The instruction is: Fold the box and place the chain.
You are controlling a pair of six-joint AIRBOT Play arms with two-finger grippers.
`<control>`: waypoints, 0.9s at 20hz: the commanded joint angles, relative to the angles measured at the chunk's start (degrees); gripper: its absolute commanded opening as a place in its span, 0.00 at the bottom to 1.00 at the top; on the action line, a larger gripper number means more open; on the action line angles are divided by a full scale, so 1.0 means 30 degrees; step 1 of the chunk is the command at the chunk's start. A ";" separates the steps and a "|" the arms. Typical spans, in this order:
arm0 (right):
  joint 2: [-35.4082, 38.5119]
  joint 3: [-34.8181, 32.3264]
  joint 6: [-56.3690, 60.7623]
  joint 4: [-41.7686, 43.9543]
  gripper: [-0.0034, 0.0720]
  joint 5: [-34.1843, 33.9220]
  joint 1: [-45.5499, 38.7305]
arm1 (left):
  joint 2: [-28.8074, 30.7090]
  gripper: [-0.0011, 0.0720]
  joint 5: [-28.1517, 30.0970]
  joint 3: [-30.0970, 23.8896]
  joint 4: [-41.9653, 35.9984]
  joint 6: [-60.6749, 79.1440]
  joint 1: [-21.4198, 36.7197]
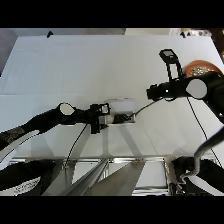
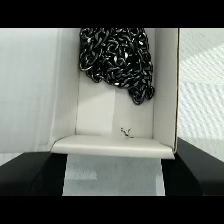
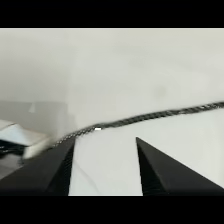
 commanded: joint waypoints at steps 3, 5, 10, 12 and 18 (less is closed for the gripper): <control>-0.3111 0.0007 0.0124 -0.2375 0.58 0.0328 -0.0882 | 0.0007 0.03 0.0007 -0.0007 0.0007 0.0000 -0.0015; -0.4306 0.0007 0.0707 -0.2470 0.48 0.0328 -0.1042 | 0.0007 0.03 0.0007 -0.0007 0.0007 0.0000 -0.0015; -0.6076 0.0000 0.1880 -0.2849 0.46 0.0095 -0.1632 | 0.0007 0.03 0.0007 -0.0007 0.0007 0.0000 -0.0015; -0.6353 -0.0051 0.2594 -0.2892 0.46 -0.0095 -0.1741 | 0.0007 0.03 0.0015 -0.0007 0.0007 0.0000 -0.0015; -0.6623 -0.0058 0.3738 -0.2885 0.41 -0.1559 -0.2033 | 0.0007 0.03 0.0000 -0.0007 0.0007 0.0000 -0.0015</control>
